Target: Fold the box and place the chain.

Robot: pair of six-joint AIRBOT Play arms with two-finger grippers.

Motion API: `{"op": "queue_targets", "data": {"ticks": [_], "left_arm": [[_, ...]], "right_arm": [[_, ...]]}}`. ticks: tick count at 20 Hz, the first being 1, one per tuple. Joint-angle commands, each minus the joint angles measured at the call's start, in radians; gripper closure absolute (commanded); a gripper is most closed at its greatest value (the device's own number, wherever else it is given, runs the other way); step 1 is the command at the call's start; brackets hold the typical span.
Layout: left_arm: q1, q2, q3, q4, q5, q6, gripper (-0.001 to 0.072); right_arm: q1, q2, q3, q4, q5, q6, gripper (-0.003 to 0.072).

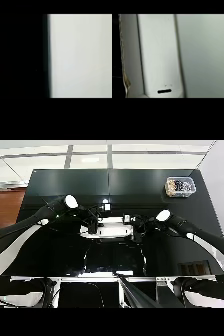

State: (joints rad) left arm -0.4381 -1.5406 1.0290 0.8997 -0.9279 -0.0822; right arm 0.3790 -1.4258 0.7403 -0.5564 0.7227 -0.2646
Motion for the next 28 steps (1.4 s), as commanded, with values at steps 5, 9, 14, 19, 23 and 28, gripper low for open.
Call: {"op": "queue_targets", "data": {"ticks": [5, 9, 14, 19, 23, 28], "left_arm": [[0.001, 0.0, 0.0, 0.0, 0.0, 0.0, 0.0683], [0.002, 0.001, 0.007, 0.001, -0.008, -0.068, 0.0573], [0.032, 0.005, 0.131, 0.057, -0.222, -0.38, -0.0005], [0.095, 0.1, 0.186, 0.342, -0.422, -0.677, 0.0016], [0.212, 0.18, 0.177, 0.234, -0.616, -0.898, 0.0673], [0.239, 0.271, -0.098, -0.169, -0.564, -0.84, 0.0686]], "right_arm": [[0.003, 0.0, 0.0, -0.009, -0.013, 0.008, 0.0087], [0.003, 0.0, 0.0, -0.009, -0.013, 0.008, 0.0216], [0.003, 0.0, 0.0, -0.009, -0.013, 0.008, 0.0216], [0.003, 0.0, 0.0, -0.01, -0.013, 0.008, 0.0501], [0.003, 0.0, 0.0, -0.01, -0.013, 0.008, 0.0497], [0.003, 0.0, 0.0, -0.01, -0.013, 0.008, 0.0497]]}}
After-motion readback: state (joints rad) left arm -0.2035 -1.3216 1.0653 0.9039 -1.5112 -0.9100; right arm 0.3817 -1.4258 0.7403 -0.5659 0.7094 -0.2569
